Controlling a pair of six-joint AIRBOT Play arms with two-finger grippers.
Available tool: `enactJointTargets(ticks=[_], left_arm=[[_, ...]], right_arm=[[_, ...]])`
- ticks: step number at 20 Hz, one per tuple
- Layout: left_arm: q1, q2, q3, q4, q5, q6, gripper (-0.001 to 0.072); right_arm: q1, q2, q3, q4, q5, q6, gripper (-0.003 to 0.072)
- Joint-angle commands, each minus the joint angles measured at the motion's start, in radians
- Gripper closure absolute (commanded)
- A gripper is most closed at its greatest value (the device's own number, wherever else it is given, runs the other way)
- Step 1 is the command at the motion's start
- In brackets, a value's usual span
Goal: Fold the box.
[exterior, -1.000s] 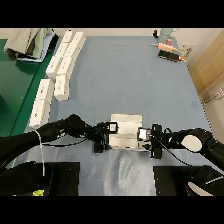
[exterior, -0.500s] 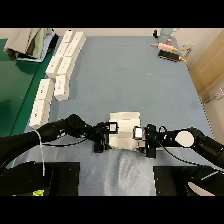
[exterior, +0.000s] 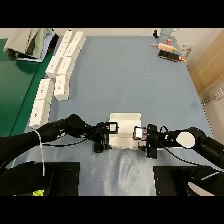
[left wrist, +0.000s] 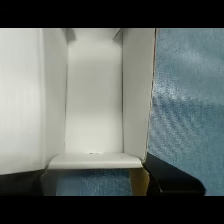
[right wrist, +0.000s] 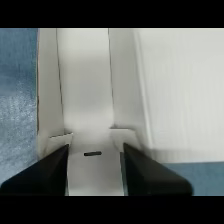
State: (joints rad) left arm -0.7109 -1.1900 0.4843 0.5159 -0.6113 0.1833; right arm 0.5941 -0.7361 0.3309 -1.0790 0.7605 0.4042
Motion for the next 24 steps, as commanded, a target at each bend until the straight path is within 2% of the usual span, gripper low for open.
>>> enactJointTargets(ticks=[1, 2, 4, 6, 8, 9, 11, 13, 15, 17, 19, 21, 24], left_arm=[[0.000, 0.000, 0.001, 0.000, -0.001, 0.000, 0.0198], [0.000, 0.000, 0.001, 0.000, -0.001, 0.000, 0.0199], [0.000, 0.000, 0.001, 0.000, -0.001, 0.000, 0.0198], [0.000, 0.000, 0.001, 0.000, -0.001, 0.000, 0.0198], [0.000, 0.000, 0.001, 0.000, -0.001, 0.000, 0.0198], [0.000, 0.000, 0.001, 0.000, -0.001, 0.000, 0.0198], [0.000, 0.000, 0.001, 0.000, -0.001, 0.000, 0.0199], [0.000, 0.000, 0.001, 0.000, -0.001, 0.000, 0.0198], [0.000, 0.000, 0.001, 0.000, -0.001, 0.000, 0.0198], [0.000, 0.000, 0.001, 0.000, -0.001, 0.000, 0.0198], [0.000, 0.000, 0.001, 0.000, -0.001, 0.000, 0.0198], [0.000, 0.000, 0.001, 0.000, -0.001, 0.000, 0.0198], [0.000, 0.000, 0.001, 0.000, -0.001, 0.000, 0.0198]], right_arm=[[0.000, 0.052, 0.018, -0.194, 0.129, 0.264, 0.0464], [0.000, 0.073, 0.028, -0.272, 0.160, 0.399, 0.0581], [-0.002, 0.119, 0.058, -0.447, 0.224, 0.695, 0.0682], [-0.003, 0.161, 0.089, -0.652, 0.307, 0.983, 0.0682], [-0.028, 0.183, 0.102, -0.874, 0.433, 1.356, 0.0683], [-0.066, 0.180, 0.101, -0.924, 0.504, 1.497, 0.0684], [-0.190, 0.155, 0.098, -0.815, 0.548, 1.577, 0.0684], [-0.315, 0.109, 0.086, -0.594, 0.491, 1.550, 0.0684], [-0.408, 0.044, 0.063, -0.357, 0.415, 1.418, 0.0684], [-0.452, -0.040, 0.048, -0.133, 0.397, 1.248, 0.0684], [-0.458, -0.096, 0.048, 0.022, 0.398, 1.109, 0.0684], [-0.458, -0.091, 0.054, 0.124, 0.415, 1.040, 0.0684], [-0.457, -0.019, 0.079, 0.180, 0.435, 1.023, 0.0683]])
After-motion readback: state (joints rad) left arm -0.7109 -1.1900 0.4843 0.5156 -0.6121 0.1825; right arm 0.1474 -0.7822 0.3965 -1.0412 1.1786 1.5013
